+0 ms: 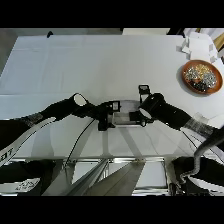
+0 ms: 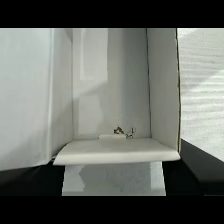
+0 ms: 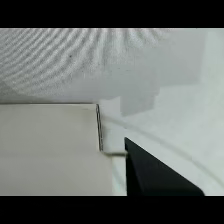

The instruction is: Fold the box and place the chain.

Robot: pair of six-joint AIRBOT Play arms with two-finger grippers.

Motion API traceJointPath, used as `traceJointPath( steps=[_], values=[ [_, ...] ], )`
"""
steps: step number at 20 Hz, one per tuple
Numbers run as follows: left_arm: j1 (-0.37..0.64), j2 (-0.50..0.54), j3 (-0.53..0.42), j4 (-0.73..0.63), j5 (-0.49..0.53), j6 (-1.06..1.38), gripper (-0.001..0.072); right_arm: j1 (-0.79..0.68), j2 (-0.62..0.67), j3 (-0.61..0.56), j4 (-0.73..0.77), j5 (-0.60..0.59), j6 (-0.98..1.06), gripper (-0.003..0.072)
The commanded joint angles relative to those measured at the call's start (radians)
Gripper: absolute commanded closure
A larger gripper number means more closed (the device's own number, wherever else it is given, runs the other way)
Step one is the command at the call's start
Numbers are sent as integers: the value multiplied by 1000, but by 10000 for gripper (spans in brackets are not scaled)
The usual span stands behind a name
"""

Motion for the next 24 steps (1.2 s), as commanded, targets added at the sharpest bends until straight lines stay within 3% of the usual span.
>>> traceJointPath(
  steps=[1,7,10,12,13,19,24],
  values=[
    [0,0,0,0,0,0,318,0,-19,0,44,-15,-8,534],
    [0,0,0,0,0,0,318,1,-21,-1,76,-12,-28,673],
    [0,0,0,0,0,0,318,1,-22,-1,79,-7,-55,670],
    [0,0,0,0,0,0,318,1,-21,-1,79,-3,-61,452],
    [0,0,0,0,0,0,318,1,-19,-1,79,1,-68,382],
    [0,0,0,0,0,0,318,0,110,-1,-11,32,-225,381],
    [0,0,0,0,0,0,318,0,336,2,-98,211,-415,414]
  ],
)
